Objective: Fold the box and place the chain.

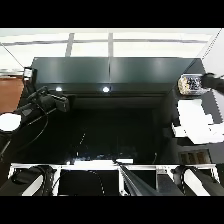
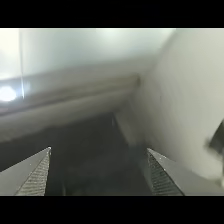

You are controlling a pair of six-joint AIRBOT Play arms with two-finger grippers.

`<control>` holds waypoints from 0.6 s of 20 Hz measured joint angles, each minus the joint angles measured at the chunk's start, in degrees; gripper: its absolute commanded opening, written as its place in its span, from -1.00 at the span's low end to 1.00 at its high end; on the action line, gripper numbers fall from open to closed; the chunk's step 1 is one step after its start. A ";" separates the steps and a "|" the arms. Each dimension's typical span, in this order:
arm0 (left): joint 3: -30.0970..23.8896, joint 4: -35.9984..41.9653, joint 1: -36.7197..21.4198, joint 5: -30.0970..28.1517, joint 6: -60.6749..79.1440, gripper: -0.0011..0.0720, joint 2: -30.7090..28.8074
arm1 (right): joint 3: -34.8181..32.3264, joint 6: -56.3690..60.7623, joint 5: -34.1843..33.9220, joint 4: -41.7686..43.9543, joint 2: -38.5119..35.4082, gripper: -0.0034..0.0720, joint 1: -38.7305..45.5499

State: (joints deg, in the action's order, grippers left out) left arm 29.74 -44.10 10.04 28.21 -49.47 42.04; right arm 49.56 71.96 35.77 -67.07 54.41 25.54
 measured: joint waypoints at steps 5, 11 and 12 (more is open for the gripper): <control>0.33 -3.37 0.20 8.74 1.05 0.98 0.31 | 5.84 9.57 11.80 -11.47 10.14 1.00 19.80; 0.28 -4.28 0.24 11.45 0.15 0.98 0.39 | 11.78 1.44 21.70 -12.70 21.92 1.00 30.64; 0.28 -4.35 0.26 11.58 0.13 0.98 0.39 | 12.55 -2.19 23.82 -11.87 23.91 1.00 31.26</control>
